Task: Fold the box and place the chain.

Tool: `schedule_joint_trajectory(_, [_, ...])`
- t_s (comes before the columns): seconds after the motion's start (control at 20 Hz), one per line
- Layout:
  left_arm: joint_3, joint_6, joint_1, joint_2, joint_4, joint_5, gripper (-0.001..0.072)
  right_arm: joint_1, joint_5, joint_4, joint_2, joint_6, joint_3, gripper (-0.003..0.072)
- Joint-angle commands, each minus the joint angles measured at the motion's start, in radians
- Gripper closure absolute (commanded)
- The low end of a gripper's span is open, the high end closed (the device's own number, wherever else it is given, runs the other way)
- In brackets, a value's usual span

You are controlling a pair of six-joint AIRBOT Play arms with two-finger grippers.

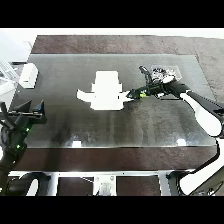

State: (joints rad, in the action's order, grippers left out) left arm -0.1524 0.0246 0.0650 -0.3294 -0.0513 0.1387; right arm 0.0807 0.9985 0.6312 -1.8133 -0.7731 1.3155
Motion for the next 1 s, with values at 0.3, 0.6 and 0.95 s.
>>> schedule_joint_trajectory(0.3, [-0.001, 0.021, 0.001, -0.002, 0.000, 0.151, 0.0191, 0.010, -0.016, 0.033, -0.007, 0.015, 0.006, 0.0683])
schedule_joint_trajectory(0.6, [-0.026, 0.021, 0.001, -0.067, -0.001, 0.216, 0.0191, 0.011, -0.015, 0.032, -0.006, 0.018, 0.016, 0.0682])
schedule_joint_trajectory(0.95, [-0.238, 0.064, 0.001, -0.478, -0.001, 0.335, 0.0189, 0.024, -0.013, 0.032, 0.010, 0.025, 0.023, 0.0684])
